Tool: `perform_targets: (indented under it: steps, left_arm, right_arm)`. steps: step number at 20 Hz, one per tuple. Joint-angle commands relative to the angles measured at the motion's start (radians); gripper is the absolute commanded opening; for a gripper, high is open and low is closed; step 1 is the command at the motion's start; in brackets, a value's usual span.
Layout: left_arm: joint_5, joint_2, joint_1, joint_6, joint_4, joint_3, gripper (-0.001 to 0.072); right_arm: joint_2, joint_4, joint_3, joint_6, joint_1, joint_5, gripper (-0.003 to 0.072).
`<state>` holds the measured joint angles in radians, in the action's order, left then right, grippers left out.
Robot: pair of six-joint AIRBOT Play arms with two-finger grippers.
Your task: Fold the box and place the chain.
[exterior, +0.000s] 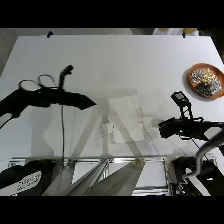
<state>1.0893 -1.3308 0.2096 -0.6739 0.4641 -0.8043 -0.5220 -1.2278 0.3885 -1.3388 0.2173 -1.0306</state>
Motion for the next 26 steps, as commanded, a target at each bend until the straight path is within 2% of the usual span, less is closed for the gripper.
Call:
perform_targets:
  steps: [1,4,10,12,15,17,18,19,20,21,22,23,24,25,26]
  left_arm:
    - [0.007,-0.198,0.166,0.081,-0.080,-0.178,0.0623]
    - [0.037,-0.287,0.197,0.063,0.006,-0.276,0.0637]
    - [0.150,-0.326,0.187,0.076,0.200,-0.282,0.0636]
    - [0.165,-0.338,0.189,0.098,0.161,-0.282,0.0636]
    - [0.156,-0.354,0.217,0.188,0.032,-0.282,0.0626]
    - [0.145,-0.365,0.245,0.222,0.018,-0.282,0.0608]
    - [0.148,-0.372,0.256,0.227,0.023,-0.282,0.0554]
    - [0.150,-0.379,0.266,0.230,0.023,-0.282,0.0552]
    - [0.149,-0.384,0.269,0.229,0.023,-0.282,0.0462]
    - [0.146,-0.384,0.270,0.232,0.025,-0.282,0.0268]
    - [0.147,-0.384,0.267,0.249,0.026,-0.282,0.0203]
    - [0.150,-0.384,0.264,0.275,0.026,-0.282,0.0182]
    - [0.150,-0.384,0.261,0.300,0.026,-0.282,0.0053]
    - [0.149,-0.383,0.257,0.335,0.026,-0.282,0.0002]
    - [0.148,-0.379,0.257,0.358,0.028,-0.282,0.0001]
  right_arm:
    - [0.001,0.006,-0.001,-0.001,0.001,-0.002,0.0018]
    - [0.001,0.006,-0.001,-0.001,0.001,-0.002,0.0018]
    - [0.001,0.005,-0.001,0.000,0.001,0.003,0.0018]
    - [0.001,0.005,-0.001,0.000,0.001,0.005,0.0018]
    - [0.001,0.005,-0.001,0.000,0.001,0.005,0.0019]
    - [0.001,0.005,-0.001,0.000,0.001,0.004,0.0019]
    - [0.001,0.005,-0.001,0.000,0.001,0.004,0.0019]
    - [0.001,0.005,-0.001,0.000,0.001,0.004,0.0019]
    - [0.001,0.005,-0.001,0.000,0.001,0.004,0.0019]
    - [0.001,0.005,-0.001,0.000,0.001,0.004,0.0019]
    - [0.001,0.005,-0.001,0.000,0.001,0.004,0.0019]
    - [0.001,0.005,-0.001,0.000,0.001,0.004,0.0019]
    - [0.001,0.005,-0.001,0.000,0.001,0.003,0.0019]
    - [0.001,0.006,-0.001,0.000,0.001,0.003,0.0019]
    - [0.001,0.014,-0.001,0.000,0.001,0.003,0.0024]
